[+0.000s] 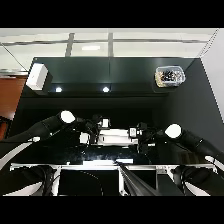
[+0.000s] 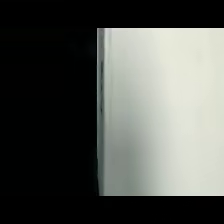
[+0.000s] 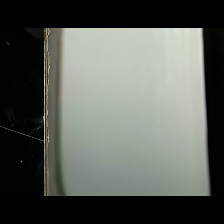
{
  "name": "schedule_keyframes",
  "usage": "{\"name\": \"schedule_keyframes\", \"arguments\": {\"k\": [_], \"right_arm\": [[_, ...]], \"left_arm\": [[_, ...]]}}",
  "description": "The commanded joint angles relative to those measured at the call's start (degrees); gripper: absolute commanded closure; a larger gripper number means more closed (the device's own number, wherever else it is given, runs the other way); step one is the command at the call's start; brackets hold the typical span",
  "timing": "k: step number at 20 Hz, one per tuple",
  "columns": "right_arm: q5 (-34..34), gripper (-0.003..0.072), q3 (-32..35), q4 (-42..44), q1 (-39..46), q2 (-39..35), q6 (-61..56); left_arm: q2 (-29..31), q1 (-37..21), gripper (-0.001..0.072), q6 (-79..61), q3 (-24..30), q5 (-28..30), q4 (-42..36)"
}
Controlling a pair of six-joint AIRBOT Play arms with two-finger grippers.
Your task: Fold the box and place the chain.
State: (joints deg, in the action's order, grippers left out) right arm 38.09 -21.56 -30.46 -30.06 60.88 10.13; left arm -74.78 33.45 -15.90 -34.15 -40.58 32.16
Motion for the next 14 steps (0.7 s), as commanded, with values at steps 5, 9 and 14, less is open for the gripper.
{"name": "schedule_keyframes", "arguments": {"k": [5,9,14], "right_arm": [[-0.42,0.0083,-1.01,0.13,-0.02,-0.02,-0.26],[-0.35,0.0084,-0.98,0.13,-0.02,-0.02,-0.28],[0.26,0.0084,-0.96,-0.22,-0.02,0.00,-1.01]], "left_arm": [[0.04,0.02,0.0687,-0.15,0.02,0.00,-0.26],[0.04,0.02,0.0687,-0.15,0.00,-0.04,-2.29],[0.04,0.02,0.0686,-0.17,0.00,-0.07,-2.45]]}}
